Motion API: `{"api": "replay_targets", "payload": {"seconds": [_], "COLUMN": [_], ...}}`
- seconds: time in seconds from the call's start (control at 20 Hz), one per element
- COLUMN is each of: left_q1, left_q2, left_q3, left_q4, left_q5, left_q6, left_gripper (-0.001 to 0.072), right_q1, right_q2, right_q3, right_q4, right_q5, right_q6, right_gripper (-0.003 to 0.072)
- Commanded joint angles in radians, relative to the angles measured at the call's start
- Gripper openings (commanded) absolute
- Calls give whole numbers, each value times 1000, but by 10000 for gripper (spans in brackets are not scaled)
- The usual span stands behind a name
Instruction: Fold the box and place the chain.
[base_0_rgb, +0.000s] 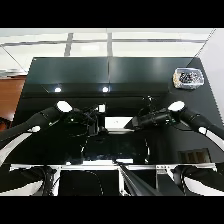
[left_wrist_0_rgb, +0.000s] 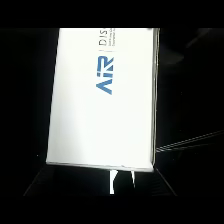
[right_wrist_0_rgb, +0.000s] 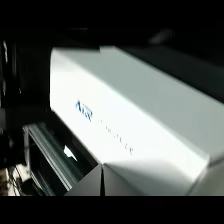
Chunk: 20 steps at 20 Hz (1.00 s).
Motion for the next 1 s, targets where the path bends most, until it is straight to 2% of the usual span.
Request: {"api": "replay_targets", "payload": {"seconds": [0.0,0.1,0.3,0.5,0.6,0.95], "left_q1": [0,0,0,0,0,0], "left_q2": [0,0,0,0,0,0], "left_q3": [0,0,0,0,0,0], "left_q4": [3,3,3,3,3,3], "left_q5": [0,0,0,0,0,0], "left_q6": [6,6,6,6,6,6], "left_gripper": [353,354,353,353,354,354], "right_q1": [-76,-109,-125,-124,-124,-124], "right_q2": [16,16,16,16,16,17], "right_q3": [18,17,17,17,17,18], "right_q4": [71,64,21,-190,-239,-219], "right_q5": [177,202,119,66,60,44], "right_q6": [-19,-18,-15,100,124,120], "right_gripper": [13,14,14,13,13,13]}}
